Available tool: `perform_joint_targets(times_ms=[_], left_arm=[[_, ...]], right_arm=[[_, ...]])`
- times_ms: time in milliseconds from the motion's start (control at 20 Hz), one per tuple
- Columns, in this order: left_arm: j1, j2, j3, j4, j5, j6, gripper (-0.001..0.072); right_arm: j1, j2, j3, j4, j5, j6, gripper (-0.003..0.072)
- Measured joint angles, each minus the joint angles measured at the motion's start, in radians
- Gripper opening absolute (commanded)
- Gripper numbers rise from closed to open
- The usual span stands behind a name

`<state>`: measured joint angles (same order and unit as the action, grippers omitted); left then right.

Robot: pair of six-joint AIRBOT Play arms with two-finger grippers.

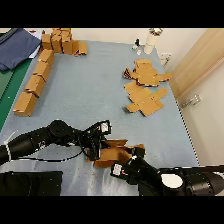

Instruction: Fold the box.

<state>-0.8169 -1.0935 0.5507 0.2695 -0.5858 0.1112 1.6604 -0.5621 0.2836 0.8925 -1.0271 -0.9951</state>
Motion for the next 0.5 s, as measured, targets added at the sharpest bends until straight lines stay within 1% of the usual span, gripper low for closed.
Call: perform_joint_targets(times_ms=[150, 250, 500], left_arm=[[0.0, 0.0, 0.0, 0.0, 0.0, 0.0, 0.0012], [0.0, 0.0, 0.0, 0.0, 0.0, 0.0, 0.0012], [0.0, 0.0, 0.0, 0.0, 0.0, 0.0, 0.0012]], right_arm=[[-0.003, 0.036, -0.001, -0.028, -0.037, 0.026, 0.0716], [-0.011, 0.046, -0.01, -0.043, -0.034, 0.034, 0.0716], [-0.103, 0.064, -0.045, -0.042, 0.085, 0.015, 0.0717]])
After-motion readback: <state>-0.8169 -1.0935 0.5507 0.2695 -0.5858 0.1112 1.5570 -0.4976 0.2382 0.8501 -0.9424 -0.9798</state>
